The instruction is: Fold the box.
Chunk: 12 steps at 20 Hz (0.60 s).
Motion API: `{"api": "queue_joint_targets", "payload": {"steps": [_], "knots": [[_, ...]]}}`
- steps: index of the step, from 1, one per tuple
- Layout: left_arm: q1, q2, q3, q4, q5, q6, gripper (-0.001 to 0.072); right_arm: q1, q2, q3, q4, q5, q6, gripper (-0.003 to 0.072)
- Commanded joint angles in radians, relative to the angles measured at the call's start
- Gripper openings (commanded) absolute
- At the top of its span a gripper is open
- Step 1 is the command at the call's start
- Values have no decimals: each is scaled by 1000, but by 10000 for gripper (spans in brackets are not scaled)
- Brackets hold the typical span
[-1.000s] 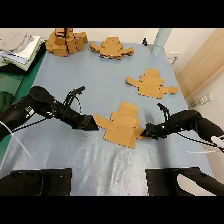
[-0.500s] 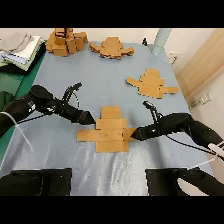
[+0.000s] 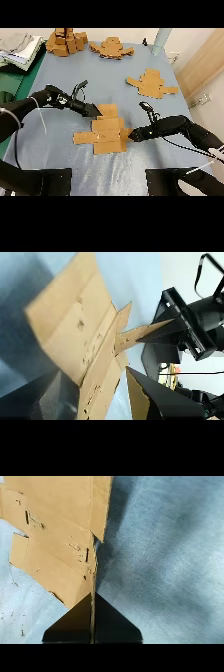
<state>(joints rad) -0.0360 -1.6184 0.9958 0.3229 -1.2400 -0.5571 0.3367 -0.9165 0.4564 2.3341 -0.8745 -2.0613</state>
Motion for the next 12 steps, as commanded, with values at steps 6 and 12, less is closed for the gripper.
{"api": "queue_joint_targets", "payload": {"steps": [6, 12], "knots": [[-12, -135, 100, -46, -100, 75, 600, 3, 1, 1, 5, -37, 29, 2], [-27, -160, 127, -44, -246, 136, 562, 3, -10, 1, -5, -23, 30, 2]]}}
